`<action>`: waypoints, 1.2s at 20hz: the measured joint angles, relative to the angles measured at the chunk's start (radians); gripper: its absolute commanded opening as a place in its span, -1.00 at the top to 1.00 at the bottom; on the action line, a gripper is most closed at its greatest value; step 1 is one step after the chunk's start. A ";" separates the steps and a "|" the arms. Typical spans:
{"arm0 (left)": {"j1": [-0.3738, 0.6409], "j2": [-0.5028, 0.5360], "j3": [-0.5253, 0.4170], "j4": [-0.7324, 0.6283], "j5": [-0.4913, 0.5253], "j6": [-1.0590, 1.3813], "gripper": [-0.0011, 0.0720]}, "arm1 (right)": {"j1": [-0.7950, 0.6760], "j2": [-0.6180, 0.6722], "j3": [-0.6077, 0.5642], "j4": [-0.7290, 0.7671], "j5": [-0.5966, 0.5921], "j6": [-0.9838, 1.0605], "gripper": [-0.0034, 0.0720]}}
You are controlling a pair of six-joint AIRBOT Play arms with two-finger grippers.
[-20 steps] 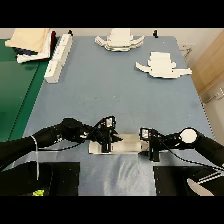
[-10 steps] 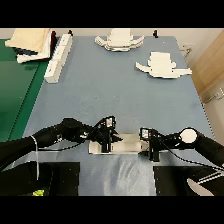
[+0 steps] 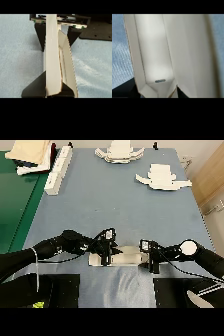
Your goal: Fold the box.
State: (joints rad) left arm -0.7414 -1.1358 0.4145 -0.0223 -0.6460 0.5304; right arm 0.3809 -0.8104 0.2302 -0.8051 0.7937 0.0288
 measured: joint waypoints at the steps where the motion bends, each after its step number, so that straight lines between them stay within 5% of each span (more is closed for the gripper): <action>1: 0.000 0.000 0.000 0.000 0.000 -0.001 0.92 | 0.000 0.000 0.000 0.000 0.000 0.000 -0.45; 2: 0.000 0.002 0.000 0.000 -0.001 -0.003 0.81 | 0.000 0.000 0.000 0.000 0.000 0.000 -0.45; 3: -0.001 0.002 0.000 0.002 0.002 -0.003 0.16 | 0.000 0.000 0.000 0.001 -0.005 0.001 -0.45; 4: -0.002 0.000 0.000 0.014 0.014 -0.007 -0.29 | 0.000 0.000 0.000 0.002 -0.026 0.003 -0.45; 9: -0.002 0.002 0.000 0.006 0.000 -0.007 -0.35 | -0.001 0.000 0.001 0.002 -0.050 0.004 -0.45; 12: 0.006 0.014 0.000 0.011 0.002 -0.008 -0.75 | -0.001 0.000 0.001 0.002 -0.049 0.002 -0.45; 15: 0.044 0.067 0.000 0.089 0.009 -0.124 -0.76 | -0.001 0.000 0.002 0.001 -0.047 0.000 -0.45; 19: 0.117 0.198 0.000 0.395 -0.043 -0.497 -0.75 | -0.001 0.000 0.002 0.000 -0.046 0.000 -0.45; 20: 0.133 0.239 0.000 0.484 -0.076 -0.610 -0.50 | -0.001 0.000 0.002 0.000 -0.046 0.000 -0.45; 22: 0.154 0.317 0.001 0.623 -0.155 -0.834 0.93 | -0.001 0.000 0.002 0.000 -0.045 0.000 -0.45; 24: 0.154 0.380 0.003 0.693 -0.253 -1.041 0.93 | -0.001 0.000 0.002 0.000 -0.045 0.000 -0.45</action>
State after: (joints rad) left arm -0.5873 -0.7559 0.4175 0.6708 -0.8989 -0.5102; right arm 0.3798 -0.8104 0.2317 -0.8051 0.7490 0.0284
